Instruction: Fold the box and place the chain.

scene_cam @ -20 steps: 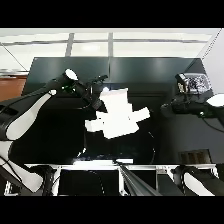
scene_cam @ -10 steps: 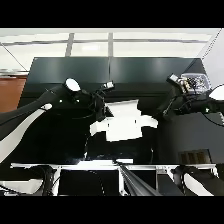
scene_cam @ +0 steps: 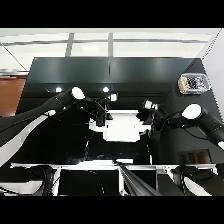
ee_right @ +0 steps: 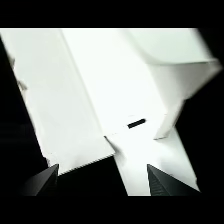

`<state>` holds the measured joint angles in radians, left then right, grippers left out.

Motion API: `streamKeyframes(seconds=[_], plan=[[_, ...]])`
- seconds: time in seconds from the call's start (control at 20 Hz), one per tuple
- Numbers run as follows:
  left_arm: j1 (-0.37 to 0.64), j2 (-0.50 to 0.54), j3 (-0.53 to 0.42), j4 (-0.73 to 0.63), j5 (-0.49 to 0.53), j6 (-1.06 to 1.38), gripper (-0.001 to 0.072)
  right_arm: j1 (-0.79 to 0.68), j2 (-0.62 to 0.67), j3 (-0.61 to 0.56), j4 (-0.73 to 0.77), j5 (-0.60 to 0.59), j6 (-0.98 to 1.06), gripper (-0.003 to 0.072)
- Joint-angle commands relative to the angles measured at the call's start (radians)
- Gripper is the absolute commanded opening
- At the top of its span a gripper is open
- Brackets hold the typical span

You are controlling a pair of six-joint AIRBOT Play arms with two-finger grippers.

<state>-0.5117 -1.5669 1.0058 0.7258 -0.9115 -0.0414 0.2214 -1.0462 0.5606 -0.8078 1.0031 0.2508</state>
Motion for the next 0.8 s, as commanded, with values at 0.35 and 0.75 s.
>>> streamKeyframes(seconds=[0.35,0.75], plan=[[-0.006,0.0,-0.002,0.022,0.037,0.011,0.0028,0.156,-0.002,-0.076,-0.096,-0.124,-0.089,0.0629],[-0.006,0.0,-0.002,0.022,0.036,0.011,0.0028,0.214,0.002,-0.04,-0.046,-0.293,-0.089,0.0629]])
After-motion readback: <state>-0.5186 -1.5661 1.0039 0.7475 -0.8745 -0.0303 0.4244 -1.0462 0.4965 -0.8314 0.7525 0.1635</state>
